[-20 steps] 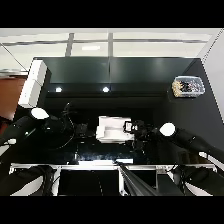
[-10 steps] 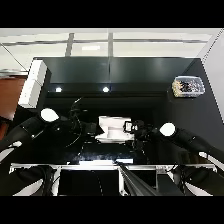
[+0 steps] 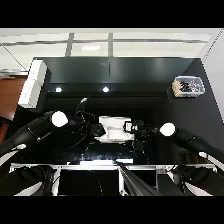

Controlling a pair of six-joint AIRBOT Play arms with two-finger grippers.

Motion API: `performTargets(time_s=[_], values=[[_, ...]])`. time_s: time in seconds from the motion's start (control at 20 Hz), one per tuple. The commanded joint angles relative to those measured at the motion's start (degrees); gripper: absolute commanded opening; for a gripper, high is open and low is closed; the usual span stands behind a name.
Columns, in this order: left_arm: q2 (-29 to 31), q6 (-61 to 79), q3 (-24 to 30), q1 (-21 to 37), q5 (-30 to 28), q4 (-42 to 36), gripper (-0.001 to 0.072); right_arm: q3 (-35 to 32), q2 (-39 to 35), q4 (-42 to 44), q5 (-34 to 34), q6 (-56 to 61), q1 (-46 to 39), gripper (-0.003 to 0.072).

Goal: Fold the box and place the chain.

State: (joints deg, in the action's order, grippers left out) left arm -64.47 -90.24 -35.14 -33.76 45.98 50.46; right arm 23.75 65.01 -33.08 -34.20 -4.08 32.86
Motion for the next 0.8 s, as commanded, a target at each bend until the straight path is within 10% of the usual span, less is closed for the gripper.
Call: performTargets(time_s=[0.0, 0.75], values=[[0.0, -2.7, -0.6, -0.6, -0.4, 1.8, 0.0527, 0.0, 0.0, 0.0, 0.0, 0.0, 0.0, 0.0522], [-1.8, -22.7, -4.0, -6.3, -0.9, 20.0, 0.0527, 0.0, 0.0, 0.0, 0.9, 0.0, 0.0, 0.0522]])
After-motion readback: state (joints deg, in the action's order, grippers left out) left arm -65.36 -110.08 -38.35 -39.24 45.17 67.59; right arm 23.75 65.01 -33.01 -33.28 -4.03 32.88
